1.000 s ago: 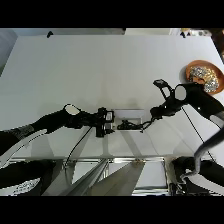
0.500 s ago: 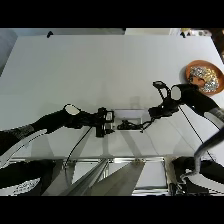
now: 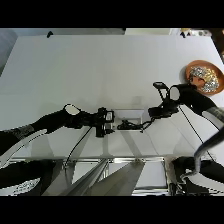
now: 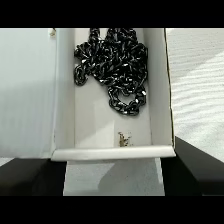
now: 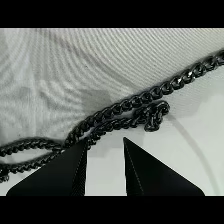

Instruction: Fold the box and place the chain.

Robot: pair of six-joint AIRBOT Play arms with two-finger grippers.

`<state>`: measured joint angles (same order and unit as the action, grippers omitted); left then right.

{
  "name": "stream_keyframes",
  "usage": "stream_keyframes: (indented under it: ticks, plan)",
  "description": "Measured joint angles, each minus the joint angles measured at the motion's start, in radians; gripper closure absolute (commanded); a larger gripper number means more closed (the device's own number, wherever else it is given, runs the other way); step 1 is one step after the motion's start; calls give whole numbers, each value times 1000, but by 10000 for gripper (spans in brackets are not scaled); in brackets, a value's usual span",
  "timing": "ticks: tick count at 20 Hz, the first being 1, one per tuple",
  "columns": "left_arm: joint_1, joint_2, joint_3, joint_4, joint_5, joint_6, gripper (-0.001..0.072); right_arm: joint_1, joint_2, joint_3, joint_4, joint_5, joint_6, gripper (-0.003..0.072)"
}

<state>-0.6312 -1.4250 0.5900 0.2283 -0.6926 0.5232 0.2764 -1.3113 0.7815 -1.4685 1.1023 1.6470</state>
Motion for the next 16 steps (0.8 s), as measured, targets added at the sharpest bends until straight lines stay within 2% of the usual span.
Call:
stream_keyframes:
  ticks: [2,3,4,7,11,16]
  plan:
    - [0,0,0,0,0,0,499,10,-17,0,0,1,7,468]
    - [0,0,0,0,0,0,499,14,-26,1,0,4,11,505]
    - [0,0,0,0,0,0,499,18,-32,1,-5,8,13,604]
    - [0,0,0,0,0,0,499,23,-42,0,-13,21,18,667]
    - [0,0,0,0,0,0,499,26,-15,-3,11,37,-9,667]
    - [0,0,0,0,0,0,499,28,164,-2,7,77,-56,667]
